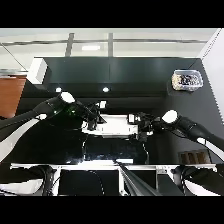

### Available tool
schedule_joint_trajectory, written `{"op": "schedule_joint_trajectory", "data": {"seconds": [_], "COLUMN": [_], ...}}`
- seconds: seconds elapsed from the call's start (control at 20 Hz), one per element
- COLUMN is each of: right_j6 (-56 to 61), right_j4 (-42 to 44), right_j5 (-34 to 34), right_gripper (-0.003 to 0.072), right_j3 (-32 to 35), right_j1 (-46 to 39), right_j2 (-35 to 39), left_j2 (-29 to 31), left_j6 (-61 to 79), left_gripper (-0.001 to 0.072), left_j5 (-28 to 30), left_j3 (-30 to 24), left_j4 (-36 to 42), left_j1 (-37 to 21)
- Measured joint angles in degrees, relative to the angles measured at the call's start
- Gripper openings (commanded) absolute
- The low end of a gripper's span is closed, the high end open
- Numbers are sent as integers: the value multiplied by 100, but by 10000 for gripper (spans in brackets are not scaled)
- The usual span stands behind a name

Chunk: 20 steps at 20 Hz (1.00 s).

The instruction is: Fold the box and place the chain.

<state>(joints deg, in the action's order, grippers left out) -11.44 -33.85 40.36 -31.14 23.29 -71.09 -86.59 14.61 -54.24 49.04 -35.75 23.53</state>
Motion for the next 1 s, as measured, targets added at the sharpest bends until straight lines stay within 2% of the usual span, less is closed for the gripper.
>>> {"op": "schedule_joint_trajectory", "data": {"seconds": [0.9, 0.95, 1.0], "right_j6": [-35, -35, -31], "right_j4": [87, 87, 90], "right_j5": [-61, -61, -76], "right_gripper": [708, 591, 535], "right_j3": [2, 2, 0], "right_j1": [2, 0, 2], "right_j2": [-122, -122, -122], "left_j2": [-7, -7, -7], "left_j6": [-15, -13, -13], "left_gripper": [26, 26, 26], "left_j5": [2, 2, 2], "left_j3": [0, 0, 0], "left_j4": [0, 0, 0], "left_j1": [0, 0, 0]}}
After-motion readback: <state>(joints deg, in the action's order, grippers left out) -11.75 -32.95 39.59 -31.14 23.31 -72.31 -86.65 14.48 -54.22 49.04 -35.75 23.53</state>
